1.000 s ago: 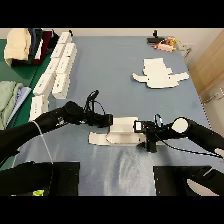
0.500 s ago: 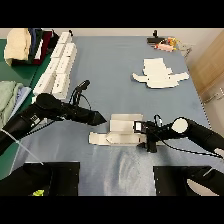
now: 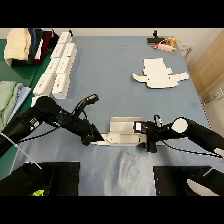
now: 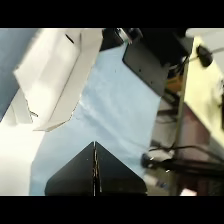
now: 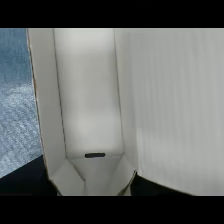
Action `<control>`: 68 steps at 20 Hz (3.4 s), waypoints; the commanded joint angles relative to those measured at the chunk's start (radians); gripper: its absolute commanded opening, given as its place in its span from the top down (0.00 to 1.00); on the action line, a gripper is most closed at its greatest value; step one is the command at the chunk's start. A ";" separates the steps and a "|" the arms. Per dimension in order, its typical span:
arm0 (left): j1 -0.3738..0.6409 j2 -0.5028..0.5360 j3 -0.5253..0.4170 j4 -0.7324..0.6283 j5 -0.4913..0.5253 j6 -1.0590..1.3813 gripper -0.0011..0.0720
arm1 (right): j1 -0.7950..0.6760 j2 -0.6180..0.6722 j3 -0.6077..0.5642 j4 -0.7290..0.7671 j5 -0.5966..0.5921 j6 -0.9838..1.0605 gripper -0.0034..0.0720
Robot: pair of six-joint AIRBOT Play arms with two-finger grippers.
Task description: Fold the box.
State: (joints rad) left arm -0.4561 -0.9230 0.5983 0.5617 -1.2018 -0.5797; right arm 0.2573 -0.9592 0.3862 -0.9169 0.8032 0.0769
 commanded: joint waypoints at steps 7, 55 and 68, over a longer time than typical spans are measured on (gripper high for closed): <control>-0.032 0.001 -0.034 0.110 0.195 0.423 0.23 | 0.000 0.001 0.001 0.000 0.000 0.000 0.29; -0.162 -0.111 -0.114 0.061 0.488 0.701 0.27 | 0.000 0.001 0.001 0.000 0.000 0.000 0.29; -0.212 -0.162 -0.113 -0.082 0.541 0.750 0.68 | 0.000 0.001 0.001 0.000 0.000 0.000 0.29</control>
State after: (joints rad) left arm -0.6651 -1.0821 0.4843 0.5190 -0.6670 0.1654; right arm 0.2573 -0.9592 0.3862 -0.9169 0.8028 0.0769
